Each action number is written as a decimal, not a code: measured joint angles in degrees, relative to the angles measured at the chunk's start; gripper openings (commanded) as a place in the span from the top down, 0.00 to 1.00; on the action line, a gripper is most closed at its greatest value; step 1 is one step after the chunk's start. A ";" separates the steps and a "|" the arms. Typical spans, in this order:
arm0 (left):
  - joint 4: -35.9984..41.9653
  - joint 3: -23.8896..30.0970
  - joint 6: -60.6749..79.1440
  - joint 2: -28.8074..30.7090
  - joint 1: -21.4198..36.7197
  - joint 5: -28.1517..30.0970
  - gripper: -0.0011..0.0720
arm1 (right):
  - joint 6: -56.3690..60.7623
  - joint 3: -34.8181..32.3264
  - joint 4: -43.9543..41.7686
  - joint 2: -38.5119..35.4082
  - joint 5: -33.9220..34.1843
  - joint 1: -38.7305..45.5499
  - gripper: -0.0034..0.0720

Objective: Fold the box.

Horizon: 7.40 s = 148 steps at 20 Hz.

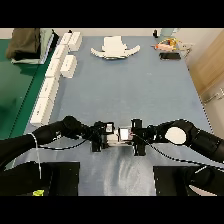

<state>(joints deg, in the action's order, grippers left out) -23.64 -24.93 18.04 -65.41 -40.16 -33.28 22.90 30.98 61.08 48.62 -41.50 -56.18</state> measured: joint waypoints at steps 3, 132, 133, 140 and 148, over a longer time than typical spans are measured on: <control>0.09 0.00 0.00 0.00 0.00 0.02 0.17 | 0.00 -0.02 -0.24 -0.09 -0.28 0.00 0.40; -0.13 -0.66 -19.34 0.02 13.40 -3.61 0.00 | 82.73 27.78 28.94 20.31 -23.76 31.98 0.95; -0.17 -0.79 -18.82 0.00 12.50 -2.91 0.00 | 82.73 27.78 28.94 20.31 -23.76 31.95 0.95; -0.17 -1.14 -17.18 -0.09 6.12 2.97 0.00 | 82.73 27.76 28.76 20.31 -23.76 31.89 0.95; -0.13 -1.18 -17.00 -0.09 4.90 5.68 0.00 | 82.71 27.78 28.39 20.33 -23.74 31.85 0.95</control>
<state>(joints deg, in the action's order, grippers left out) -23.77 -26.11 1.04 -65.49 -35.27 -27.59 105.60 58.76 89.47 68.95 -65.23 -24.34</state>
